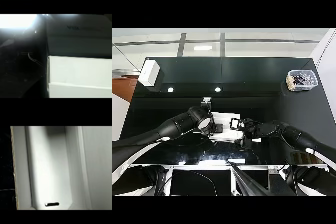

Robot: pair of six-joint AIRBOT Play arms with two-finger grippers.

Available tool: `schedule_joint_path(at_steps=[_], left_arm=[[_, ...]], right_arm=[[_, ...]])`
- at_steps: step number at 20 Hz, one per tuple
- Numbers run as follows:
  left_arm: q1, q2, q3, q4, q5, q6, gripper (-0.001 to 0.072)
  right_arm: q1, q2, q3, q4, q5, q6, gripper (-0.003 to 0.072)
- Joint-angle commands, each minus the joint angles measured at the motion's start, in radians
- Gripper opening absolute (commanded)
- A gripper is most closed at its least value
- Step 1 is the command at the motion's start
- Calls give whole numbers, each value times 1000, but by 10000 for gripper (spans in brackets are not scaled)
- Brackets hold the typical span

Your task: Fold the box and place the chain.

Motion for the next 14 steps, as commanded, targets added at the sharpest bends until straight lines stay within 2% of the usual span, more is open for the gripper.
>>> schedule_joint_path(at_steps=[1,5,7,14], left_arm=[[2,0,0,16,-33,3,32],[2,0,0,16,-37,7,31],[2,0,0,16,-37,7,32],[2,0,0,15,-26,6,32]], right_arm=[[0,55,5,-76,-5,4,606],[-3,126,9,-206,-76,14,607],[-3,126,9,-213,-111,42,609],[-3,125,8,-213,-105,8,598]])
